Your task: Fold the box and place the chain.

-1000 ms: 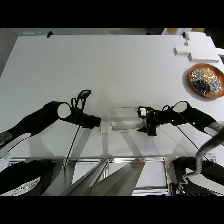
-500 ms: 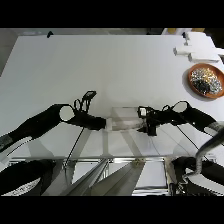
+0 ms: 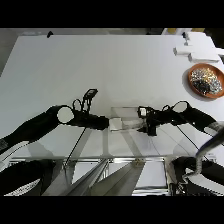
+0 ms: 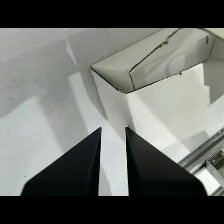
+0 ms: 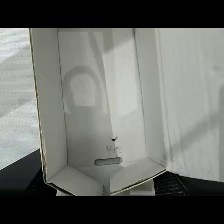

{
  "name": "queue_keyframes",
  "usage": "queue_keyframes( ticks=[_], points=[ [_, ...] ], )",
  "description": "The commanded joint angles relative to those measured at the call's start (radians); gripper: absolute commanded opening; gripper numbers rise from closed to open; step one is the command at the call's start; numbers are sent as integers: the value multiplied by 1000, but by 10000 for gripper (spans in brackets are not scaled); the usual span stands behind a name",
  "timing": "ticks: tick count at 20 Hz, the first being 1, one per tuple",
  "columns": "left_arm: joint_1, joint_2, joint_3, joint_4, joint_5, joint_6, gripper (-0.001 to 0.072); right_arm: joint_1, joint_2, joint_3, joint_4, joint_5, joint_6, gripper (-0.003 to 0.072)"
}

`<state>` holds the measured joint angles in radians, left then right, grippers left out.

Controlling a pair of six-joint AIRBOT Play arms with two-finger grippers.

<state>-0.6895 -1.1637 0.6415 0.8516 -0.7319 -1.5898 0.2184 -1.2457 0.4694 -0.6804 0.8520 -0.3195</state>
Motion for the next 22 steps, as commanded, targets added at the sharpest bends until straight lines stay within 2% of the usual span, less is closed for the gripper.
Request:
queue_keyframes(
  ticks=[1, 8, 12, 13, 15, 22],
  points=[
    [-5, 1, 1, -18, 5, -6, 283, 0, 1, 0, 0, 0, 0, 295],
    [-5, -8, 41, -27, -2, -4, 299, 0, 1, 0, 0, 0, 0, 295],
    [-38, -61, 59, -19, -6, -5, 317, 0, 1, 0, 0, 0, 0, 295],
    [-48, -79, 71, -7, -7, -8, 353, 0, 1, 0, 0, 0, 0, 295],
    [-67, -108, 100, 11, -12, -11, 353, 0, 1, 0, 0, 0, 0, 295],
    [-104, -154, 173, 179, -47, -245, 353, 0, 1, 0, 0, 0, 0, 295]
  ],
)
